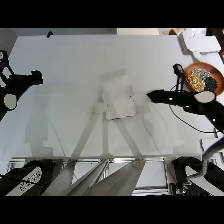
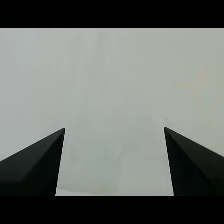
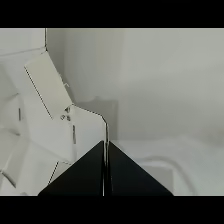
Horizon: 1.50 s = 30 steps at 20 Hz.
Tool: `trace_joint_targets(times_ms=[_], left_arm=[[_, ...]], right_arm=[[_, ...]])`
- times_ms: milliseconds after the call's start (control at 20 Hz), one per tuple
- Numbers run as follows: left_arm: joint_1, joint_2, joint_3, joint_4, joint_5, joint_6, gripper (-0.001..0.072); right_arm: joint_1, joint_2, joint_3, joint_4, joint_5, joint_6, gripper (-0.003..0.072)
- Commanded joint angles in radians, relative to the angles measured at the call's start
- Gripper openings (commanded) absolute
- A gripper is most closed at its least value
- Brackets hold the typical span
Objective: Fold the box and place the chain.
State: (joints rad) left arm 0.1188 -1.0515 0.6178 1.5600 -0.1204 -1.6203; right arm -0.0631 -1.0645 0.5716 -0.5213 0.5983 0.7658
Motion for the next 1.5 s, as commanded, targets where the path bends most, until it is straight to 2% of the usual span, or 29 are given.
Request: trace_joint_targets(times_ms=[0,100,250,600,1450], left_arm=[[-0.001,0.001,0.0,0.0,0.0,0.0,0.0698],[-0.001,0.001,0.0,0.0,0.0,0.0,0.0698],[0.0,0.001,0.0,0.0,0.0,0.0,0.0698],[0.0,0.001,0.0,0.0,0.0,0.0,0.0698],[0.0,0.001,0.0,0.0,0.0,0.0,0.0698]], right_arm=[[0.259,0.0,-0.024,0.052,-0.42,0.015,0.0013],[0.356,-0.023,-0.04,0.053,-0.576,0.06,0.0013],[0.379,-0.058,-0.093,0.056,-0.655,0.15,0.0014],[0.37,-0.064,-0.127,0.056,-0.705,0.151,0.0012],[0.37,-0.064,-0.127,0.055,-0.689,0.15,0.0017]])
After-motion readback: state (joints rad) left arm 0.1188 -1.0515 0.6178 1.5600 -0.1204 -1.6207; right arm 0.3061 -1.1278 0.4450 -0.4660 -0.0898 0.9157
